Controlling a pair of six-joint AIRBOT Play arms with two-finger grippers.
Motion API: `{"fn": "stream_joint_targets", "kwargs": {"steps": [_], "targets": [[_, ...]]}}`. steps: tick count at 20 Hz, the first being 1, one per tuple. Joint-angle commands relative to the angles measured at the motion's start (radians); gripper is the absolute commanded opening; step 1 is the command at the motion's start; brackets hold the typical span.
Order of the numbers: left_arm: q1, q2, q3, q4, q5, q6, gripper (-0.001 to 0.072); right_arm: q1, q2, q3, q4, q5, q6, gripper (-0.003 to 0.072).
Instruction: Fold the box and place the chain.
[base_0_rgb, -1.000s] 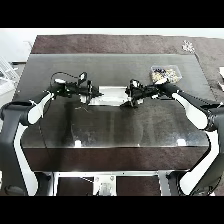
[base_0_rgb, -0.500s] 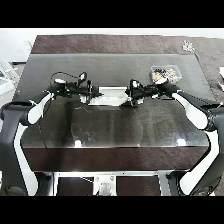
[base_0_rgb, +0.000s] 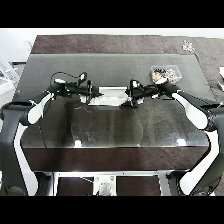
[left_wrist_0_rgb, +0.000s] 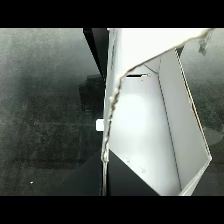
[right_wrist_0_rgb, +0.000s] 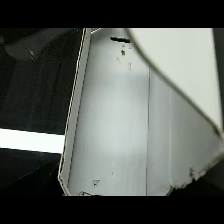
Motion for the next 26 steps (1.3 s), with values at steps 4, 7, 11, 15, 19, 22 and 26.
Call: {"fn": "stream_joint_targets", "kwargs": {"steps": [4, 7, 11, 15, 19, 22, 26], "targets": [[0.000, 0.000, 0.001, -0.003, 0.000, 0.000, 0.0021, 0.000, 0.000, 0.000, 0.001, 0.000, 0.000, 0.0591], [0.000, 0.000, 0.001, -0.004, 0.000, 0.000, 0.0020, 0.000, 0.000, 0.000, 0.001, 0.000, 0.000, 0.0591], [0.000, 0.000, 0.001, -0.005, -0.027, 0.000, 0.0021, 0.000, 0.000, 0.000, 0.001, 0.000, 0.000, 0.0591], [0.000, 0.000, 0.001, -0.006, -0.027, 0.000, 0.0020, 0.000, 0.000, 0.000, 0.001, 0.000, 0.000, 0.0591], [0.000, 0.000, 0.001, -0.006, -0.027, 0.000, 0.0021, 0.000, 0.000, 0.000, 0.000, 0.000, 0.000, 0.0591], [0.000, 0.000, 0.001, -0.007, -0.028, 0.000, 0.0021, 0.000, 0.000, 0.000, 0.001, 0.000, 0.000, 0.0591], [0.000, 0.000, 0.001, -0.030, -0.037, 0.000, 0.0157, 0.000, 0.000, 0.000, 0.000, 0.000, 0.000, 0.0591]]}}
